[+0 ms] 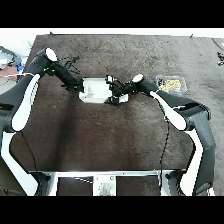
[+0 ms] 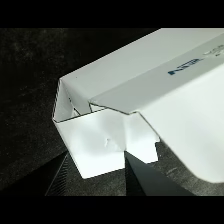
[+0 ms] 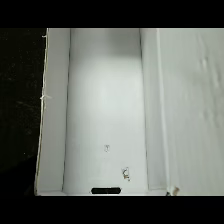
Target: Fold the box and place the chain.
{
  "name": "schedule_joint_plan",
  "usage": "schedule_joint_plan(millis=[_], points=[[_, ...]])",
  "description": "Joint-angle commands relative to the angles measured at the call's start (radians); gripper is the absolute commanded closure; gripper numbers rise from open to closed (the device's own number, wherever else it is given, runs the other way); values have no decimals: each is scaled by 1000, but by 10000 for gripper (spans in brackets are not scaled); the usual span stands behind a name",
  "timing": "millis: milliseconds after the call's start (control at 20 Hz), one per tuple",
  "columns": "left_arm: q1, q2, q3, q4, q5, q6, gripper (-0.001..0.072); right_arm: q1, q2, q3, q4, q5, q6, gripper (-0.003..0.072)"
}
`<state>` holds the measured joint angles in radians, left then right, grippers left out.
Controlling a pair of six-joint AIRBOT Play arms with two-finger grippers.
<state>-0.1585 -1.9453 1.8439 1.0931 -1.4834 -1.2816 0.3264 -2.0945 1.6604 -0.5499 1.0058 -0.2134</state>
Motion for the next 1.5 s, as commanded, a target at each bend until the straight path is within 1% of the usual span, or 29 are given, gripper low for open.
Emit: schedule_joint_plan(millis=[0, 200, 250, 400, 750, 950, 1150, 1450], points=[[-1, -1, 0, -19, 2, 1, 325, 0, 0, 0, 0, 0, 0, 216], [-1, -1, 0, -56, 0, 12, 325, 0, 0, 0, 0, 0, 0, 216], [-1, -1, 0, -49, -3, 38, 326, 0, 0, 0, 0, 0, 0, 215], [-1, -1, 0, 46, -14, 13, 326, 0, 0, 0, 0, 0, 0, 216], [-38, -1, 0, 24, 24, 6, 325, 0, 0, 0, 0, 0, 0, 216], [-38, 2, 1, 13, 13, 6, 325, 0, 0, 0, 0, 0, 0, 216], [-44, 2, 1, 0, 25, -2, 325, 0, 0, 0, 0, 0, 0, 216], [-65, 2, 1, 55, 36, -37, 325, 0, 0, 0, 0, 0, 0, 216]])
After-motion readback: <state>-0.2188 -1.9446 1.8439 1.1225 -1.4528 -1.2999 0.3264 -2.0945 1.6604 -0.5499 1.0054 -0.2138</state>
